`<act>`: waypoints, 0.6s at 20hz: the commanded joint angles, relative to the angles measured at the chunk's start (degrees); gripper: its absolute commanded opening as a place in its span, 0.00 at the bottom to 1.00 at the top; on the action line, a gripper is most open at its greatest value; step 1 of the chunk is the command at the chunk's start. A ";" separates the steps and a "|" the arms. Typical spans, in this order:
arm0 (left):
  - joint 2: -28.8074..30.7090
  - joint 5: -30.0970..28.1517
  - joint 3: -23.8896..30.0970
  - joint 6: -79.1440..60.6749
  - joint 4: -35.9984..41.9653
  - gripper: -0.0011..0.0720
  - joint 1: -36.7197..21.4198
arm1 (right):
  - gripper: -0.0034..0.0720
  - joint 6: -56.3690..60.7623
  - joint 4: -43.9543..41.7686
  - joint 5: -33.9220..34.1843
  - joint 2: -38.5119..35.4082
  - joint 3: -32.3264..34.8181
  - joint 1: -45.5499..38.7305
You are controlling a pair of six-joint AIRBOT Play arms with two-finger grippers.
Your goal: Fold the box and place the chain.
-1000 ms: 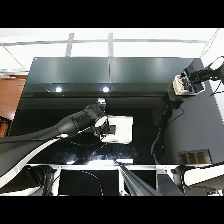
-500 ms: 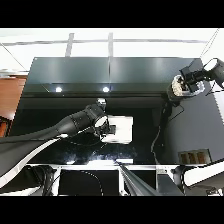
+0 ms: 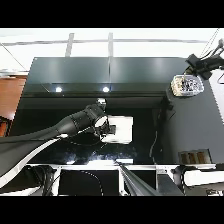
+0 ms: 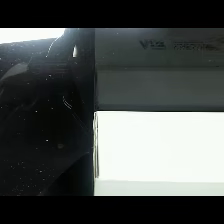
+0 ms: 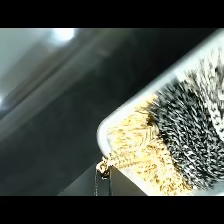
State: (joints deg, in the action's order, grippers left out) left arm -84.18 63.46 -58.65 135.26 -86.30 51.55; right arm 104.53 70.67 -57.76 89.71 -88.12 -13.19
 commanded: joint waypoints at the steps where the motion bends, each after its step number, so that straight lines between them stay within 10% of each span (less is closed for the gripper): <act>1: -0.02 0.02 0.00 -0.02 0.02 0.06 0.02 | 0.08 -8.87 -0.17 -1.66 -8.59 -0.33 -0.02; 12: -0.02 0.04 0.00 0.00 0.04 0.06 0.02 | 0.08 -15.26 -2.03 -2.93 -28.00 -9.70 -0.02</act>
